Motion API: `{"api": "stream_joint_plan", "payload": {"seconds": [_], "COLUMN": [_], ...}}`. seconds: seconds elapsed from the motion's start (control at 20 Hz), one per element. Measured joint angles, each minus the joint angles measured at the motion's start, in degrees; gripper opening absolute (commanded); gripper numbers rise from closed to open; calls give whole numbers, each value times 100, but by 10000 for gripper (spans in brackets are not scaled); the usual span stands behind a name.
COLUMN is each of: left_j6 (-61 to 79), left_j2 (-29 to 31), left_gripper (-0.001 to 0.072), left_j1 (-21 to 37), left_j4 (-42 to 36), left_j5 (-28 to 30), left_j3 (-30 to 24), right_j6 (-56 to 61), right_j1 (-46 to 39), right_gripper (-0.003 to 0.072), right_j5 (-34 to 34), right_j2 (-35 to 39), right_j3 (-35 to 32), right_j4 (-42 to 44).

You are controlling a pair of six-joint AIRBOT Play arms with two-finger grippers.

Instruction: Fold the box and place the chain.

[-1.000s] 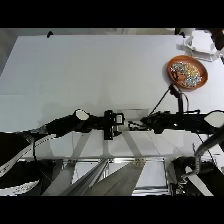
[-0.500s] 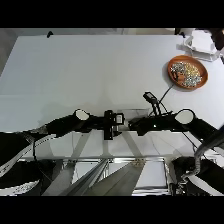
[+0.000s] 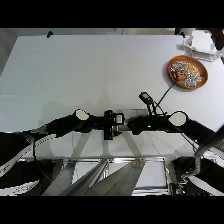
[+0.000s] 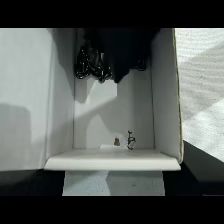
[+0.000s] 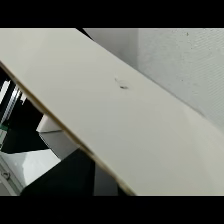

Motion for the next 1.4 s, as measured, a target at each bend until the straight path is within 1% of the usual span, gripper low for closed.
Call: {"api": "stream_joint_plan", "payload": {"seconds": [0.25,0.3,0.35,0.45,0.5,0.7,0.9,1.0,1.1,1.2,1.4], "left_j6": [0,0,0,0,0,0,0,0,0,0,0], "left_j2": [0,0,0,0,0,0,0,0,0,0,0], "left_gripper": [273,273,273,273,273,273,273,273,273,273,273], "left_j1": [0,0,0,0,0,0,0,0,0,0,0], "left_j4": [0,0,0,0,0,0,0,0,0,0,0], "left_j5": [2,2,0,2,2,0,0,0,-2,-4,-11], "left_j3": [0,0,2,0,0,0,0,2,0,0,0], "right_j6": [0,0,2,0,0,90,787,1200,1526,1891,2503], "right_j1": [35,15,-26,-208,-326,-1032,-2197,-2787,-3193,-3456,-3668], "right_gripper": [183,211,256,281,281,278,269,242,242,243,238], "right_j5": [-37,-35,-4,109,203,966,1888,2011,1753,1309,267], "right_j2": [155,247,354,629,769,1335,1725,1792,1725,1475,616], "right_j3": [0,0,0,0,7,157,608,798,892,940,1064], "right_j4": [4,-9,-15,-72,-140,-568,-1427,-1888,-2260,-2697,-3316]}}
